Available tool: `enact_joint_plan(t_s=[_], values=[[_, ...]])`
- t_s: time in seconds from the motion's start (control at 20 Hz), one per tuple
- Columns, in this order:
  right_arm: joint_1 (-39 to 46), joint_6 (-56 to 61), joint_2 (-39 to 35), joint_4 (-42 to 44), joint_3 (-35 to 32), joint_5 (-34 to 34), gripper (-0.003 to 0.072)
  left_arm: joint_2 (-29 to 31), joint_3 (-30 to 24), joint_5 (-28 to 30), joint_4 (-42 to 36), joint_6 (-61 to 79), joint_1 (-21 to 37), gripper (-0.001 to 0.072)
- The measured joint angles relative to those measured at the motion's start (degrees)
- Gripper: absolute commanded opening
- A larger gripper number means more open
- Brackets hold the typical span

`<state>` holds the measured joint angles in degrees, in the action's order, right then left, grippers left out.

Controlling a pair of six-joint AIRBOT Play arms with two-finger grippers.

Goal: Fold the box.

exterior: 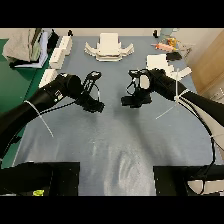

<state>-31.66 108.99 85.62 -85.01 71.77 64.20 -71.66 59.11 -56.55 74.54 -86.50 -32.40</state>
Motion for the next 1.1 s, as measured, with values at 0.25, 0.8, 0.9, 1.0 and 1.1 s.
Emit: enact_joint_plan(t_s=[0.25, 0.8, 0.9, 1.0, 1.1], values=[[0.0, 0.0, 0.0, 0.0, 0.0, 0.0, 0.0006, 0.0, 0.0, 0.0, 0.0, 0.0, 0.0, 0.0017], [0.0, 1.5, 0.0, 1.7, 0.0, -5.6, 0.0006, 0.0, 0.0, 0.0, 0.0, 0.0, 0.0, 0.0017], [0.0, 1.8, 0.1, 2.2, 0.0, -8.0, 0.0006, 0.0, 0.0, 0.0, 0.0, 0.0, 0.0, 0.0017], [0.0, 2.1, 0.1, 2.4, 0.1, -10.2, 0.0006, 0.0, 0.0, 0.0, 0.0, 0.0, 0.0, 0.0017], [0.1, 2.3, 0.0, 1.1, 0.8, -11.0, 0.0006, 0.0, 0.0, 0.0, 0.0, 0.0, 0.0, 0.0017]])
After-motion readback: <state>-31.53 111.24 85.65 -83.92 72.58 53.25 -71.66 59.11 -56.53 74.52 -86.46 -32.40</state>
